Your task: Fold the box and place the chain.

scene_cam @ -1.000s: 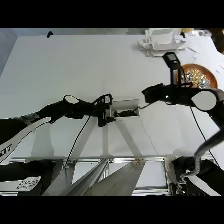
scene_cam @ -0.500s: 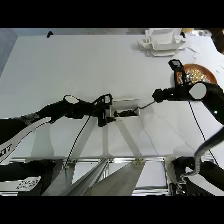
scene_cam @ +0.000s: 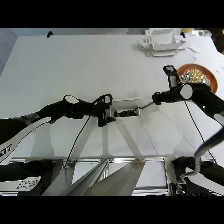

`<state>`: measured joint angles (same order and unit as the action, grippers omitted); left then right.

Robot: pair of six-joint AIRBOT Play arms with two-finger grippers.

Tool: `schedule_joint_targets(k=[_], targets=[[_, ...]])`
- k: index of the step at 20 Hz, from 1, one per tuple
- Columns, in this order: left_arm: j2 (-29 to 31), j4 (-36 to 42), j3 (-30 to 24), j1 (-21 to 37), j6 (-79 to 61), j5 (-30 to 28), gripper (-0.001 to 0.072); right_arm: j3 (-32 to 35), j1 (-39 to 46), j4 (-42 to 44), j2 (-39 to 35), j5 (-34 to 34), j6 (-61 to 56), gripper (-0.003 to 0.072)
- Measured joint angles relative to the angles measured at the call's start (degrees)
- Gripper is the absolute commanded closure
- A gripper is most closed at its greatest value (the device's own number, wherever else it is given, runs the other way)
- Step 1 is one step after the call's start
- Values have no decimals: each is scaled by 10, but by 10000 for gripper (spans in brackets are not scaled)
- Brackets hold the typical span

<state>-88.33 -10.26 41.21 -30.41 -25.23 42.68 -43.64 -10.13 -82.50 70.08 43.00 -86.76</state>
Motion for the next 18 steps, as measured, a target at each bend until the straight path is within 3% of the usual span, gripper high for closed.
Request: schedule_joint_targets(k=[18], targets=[[0,0,0,0,0,0,457,0,-37,-43,61,-17,-29,304]])
